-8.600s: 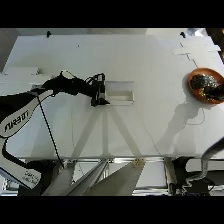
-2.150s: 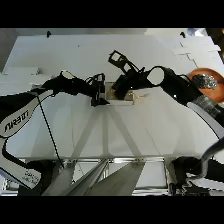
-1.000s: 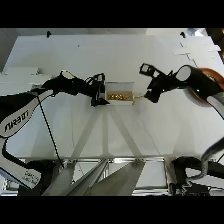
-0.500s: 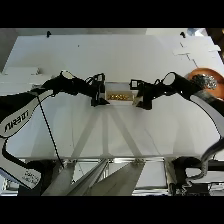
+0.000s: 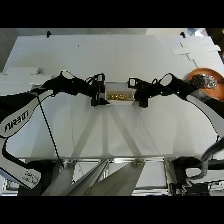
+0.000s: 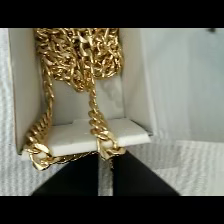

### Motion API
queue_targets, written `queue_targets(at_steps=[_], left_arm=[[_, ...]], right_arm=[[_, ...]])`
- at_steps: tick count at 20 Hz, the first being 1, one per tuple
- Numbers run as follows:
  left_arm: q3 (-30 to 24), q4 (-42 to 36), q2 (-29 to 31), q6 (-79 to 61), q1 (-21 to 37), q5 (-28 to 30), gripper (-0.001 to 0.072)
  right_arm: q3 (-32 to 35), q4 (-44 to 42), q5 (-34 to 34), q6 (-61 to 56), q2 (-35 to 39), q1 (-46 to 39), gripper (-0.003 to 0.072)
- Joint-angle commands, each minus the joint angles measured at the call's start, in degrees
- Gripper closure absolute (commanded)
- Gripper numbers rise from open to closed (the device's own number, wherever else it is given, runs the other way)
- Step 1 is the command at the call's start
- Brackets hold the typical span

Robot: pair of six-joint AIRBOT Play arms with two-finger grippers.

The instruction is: Fold the box and place the chain.

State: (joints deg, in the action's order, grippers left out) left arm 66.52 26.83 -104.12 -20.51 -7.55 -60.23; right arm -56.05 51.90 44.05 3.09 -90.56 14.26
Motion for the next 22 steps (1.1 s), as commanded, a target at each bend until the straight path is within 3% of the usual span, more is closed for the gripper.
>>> queue_targets(at_steps=[1, 6, 14, 22], left_arm=[[0.0, 0.0, 0.0, 0.0, 0.0, 0.0, 0.0495], [0.0, 0.0, 0.0, 0.0, 0.0, 0.0, 0.0495], [0.0, 0.0, 0.0, 0.0, 0.0, 0.0, 0.0495], [0.0, 0.0, 0.0, 0.0, 0.0, 0.0, 0.0495]], right_arm=[[0.0, 3.7, -0.2, -0.5, -0.1, 0.1, 0.0675], [0.0, 4.1, -0.2, -6.3, 2.6, 0.1, 0.0676], [0.0, 3.8, 0.1, -10.8, 13.1, 0.1, 0.0676], [0.0, -5.8, 0.0, -10.6, 19.2, 4.0, 0.0674]])
